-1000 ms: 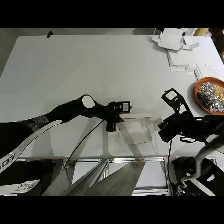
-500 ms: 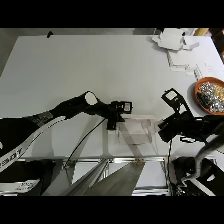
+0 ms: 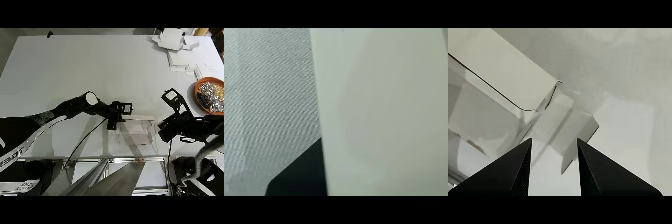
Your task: Fold the box and place the chain.
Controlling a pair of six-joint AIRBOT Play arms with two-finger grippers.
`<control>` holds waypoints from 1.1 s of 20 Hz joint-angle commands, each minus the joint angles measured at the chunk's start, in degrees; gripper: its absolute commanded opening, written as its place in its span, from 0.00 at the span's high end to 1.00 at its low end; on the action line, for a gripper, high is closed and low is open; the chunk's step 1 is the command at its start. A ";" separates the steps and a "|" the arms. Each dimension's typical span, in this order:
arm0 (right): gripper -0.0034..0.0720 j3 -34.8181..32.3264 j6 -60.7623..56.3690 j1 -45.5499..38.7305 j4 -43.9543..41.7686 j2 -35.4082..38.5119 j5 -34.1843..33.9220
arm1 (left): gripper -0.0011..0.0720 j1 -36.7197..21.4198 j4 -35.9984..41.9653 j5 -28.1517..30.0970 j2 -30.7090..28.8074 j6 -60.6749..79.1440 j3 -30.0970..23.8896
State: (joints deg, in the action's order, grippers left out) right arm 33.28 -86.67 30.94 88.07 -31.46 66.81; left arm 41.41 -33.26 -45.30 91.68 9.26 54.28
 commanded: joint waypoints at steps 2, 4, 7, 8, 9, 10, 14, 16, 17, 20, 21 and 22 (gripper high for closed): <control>0.53 -0.02 0.02 0.07 0.00 0.04 0.02 | 0.97 0.00 -0.22 0.61 0.09 0.17 0.02; 0.54 -0.02 0.28 0.07 0.02 0.04 0.04 | 0.97 0.00 -0.24 0.50 0.09 -0.04 0.02; 0.53 -0.02 0.31 0.07 0.02 0.02 0.04 | 0.97 0.00 -0.22 0.46 0.02 -0.26 0.02; 0.53 -0.02 0.83 0.07 0.00 0.04 0.04 | 0.97 0.00 -0.22 0.48 0.02 -0.26 0.02; 0.53 -0.02 1.95 0.07 0.00 0.04 0.04 | 0.97 0.00 -0.22 0.48 0.02 -0.26 0.02; 0.53 -0.02 2.56 0.07 0.00 0.02 0.04 | 0.97 0.00 -0.22 0.48 0.02 -0.26 0.02; 0.54 -0.22 9.40 0.07 -0.70 0.02 1.38 | 0.97 0.00 -0.22 0.48 0.02 -0.26 0.02; 0.54 -1.60 15.80 0.07 -3.04 0.02 1.46 | 0.97 0.00 -0.22 0.48 0.02 -0.26 0.02; 0.54 -2.86 19.87 0.07 -5.53 0.02 0.81 | 0.97 0.00 -0.22 0.48 0.02 -0.26 0.02; 0.54 -7.74 33.68 0.07 -16.33 0.02 -2.38 | 0.97 0.00 -0.22 0.48 0.02 -0.26 0.02; 0.54 -9.07 37.09 0.07 -18.71 0.02 -2.95 | 0.97 0.00 -0.22 0.48 0.02 -0.26 0.02; 0.53 -10.25 40.24 0.07 -20.06 0.02 -3.04 | 0.97 0.00 -0.22 0.48 0.02 -0.26 0.02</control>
